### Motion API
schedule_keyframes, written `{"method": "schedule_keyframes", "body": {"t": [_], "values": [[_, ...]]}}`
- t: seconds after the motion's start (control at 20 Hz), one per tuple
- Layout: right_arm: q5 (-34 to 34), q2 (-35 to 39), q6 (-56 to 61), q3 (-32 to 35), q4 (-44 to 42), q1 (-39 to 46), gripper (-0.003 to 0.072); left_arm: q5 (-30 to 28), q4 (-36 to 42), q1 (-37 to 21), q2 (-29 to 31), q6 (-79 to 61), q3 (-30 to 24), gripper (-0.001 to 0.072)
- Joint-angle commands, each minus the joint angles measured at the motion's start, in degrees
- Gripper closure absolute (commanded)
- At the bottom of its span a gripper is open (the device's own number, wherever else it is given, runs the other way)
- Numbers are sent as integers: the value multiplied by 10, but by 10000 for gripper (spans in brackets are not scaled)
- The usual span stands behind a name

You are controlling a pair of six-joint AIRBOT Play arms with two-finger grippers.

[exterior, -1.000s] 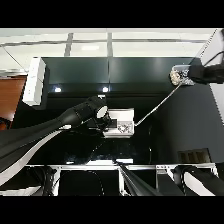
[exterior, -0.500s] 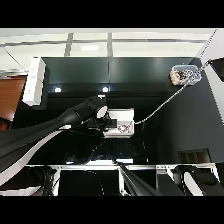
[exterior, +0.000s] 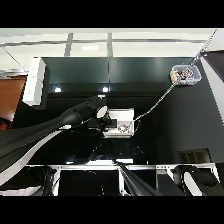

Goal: Fold the box and place the chain.

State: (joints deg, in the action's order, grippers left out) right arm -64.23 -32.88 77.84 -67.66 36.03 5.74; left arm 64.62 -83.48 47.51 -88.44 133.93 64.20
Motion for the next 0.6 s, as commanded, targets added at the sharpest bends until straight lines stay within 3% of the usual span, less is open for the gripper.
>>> {"method": "schedule_keyframes", "body": {"t": [0.0, 0.25, 0.4, 0.55], "values": [[-55, 1, -8, 0, -30, 0, 662, 0, 0, 0, 0, 0, 0, 678], [-101, 1, -7, 67, -65, -15, 662, 0, 0, 0, 0, 0, 0, 678], [-48, 1, -7, 148, -103, -65, 662, 0, 0, 0, 0, 0, 0, 678], [51, 0, -6, 235, -110, -148, 663, 0, 0, 0, 0, 0, 0, 678]]}}
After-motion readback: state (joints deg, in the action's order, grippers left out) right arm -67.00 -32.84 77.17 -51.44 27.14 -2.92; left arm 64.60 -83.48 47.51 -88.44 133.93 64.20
